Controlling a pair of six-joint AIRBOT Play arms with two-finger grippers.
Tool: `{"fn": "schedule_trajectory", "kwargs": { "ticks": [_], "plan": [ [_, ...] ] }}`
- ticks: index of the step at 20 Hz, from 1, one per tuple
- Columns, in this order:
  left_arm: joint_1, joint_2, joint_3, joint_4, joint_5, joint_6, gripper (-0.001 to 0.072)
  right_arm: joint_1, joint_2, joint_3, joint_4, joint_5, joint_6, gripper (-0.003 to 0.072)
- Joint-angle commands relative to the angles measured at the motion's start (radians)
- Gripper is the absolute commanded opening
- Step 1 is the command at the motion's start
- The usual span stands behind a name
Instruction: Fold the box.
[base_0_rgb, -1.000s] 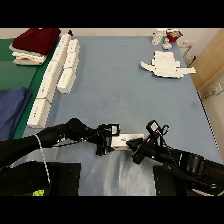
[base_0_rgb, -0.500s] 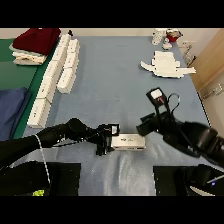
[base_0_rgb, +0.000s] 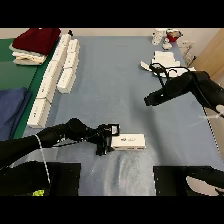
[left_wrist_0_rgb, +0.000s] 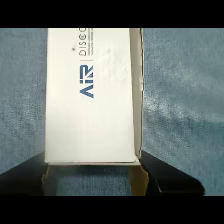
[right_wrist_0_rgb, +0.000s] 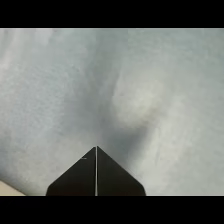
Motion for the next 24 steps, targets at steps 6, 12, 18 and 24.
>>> {"fn": "schedule_trajectory", "kwargs": {
  "ticks": [6,12,18,24],
  "plan": [
    [0.001,0.0,0.001,0.0,0.002,0.002,0.0535,-0.099,-0.133,0.073,0.109,-0.012,-0.185,0.0007],
    [0.076,0.089,0.007,0.133,0.005,-0.322,0.0534,-0.099,-0.133,0.073,0.109,-0.012,-0.185,0.0007],
    [0.437,0.335,0.006,0.67,-0.048,-1.044,0.0535,-0.099,-0.133,0.073,0.109,-0.012,-0.185,0.0007],
    [0.829,0.378,-0.013,0.722,-0.099,-1.197,0.0534,-0.099,-0.133,0.073,0.109,-0.012,-0.185,0.0007]
  ]
}}
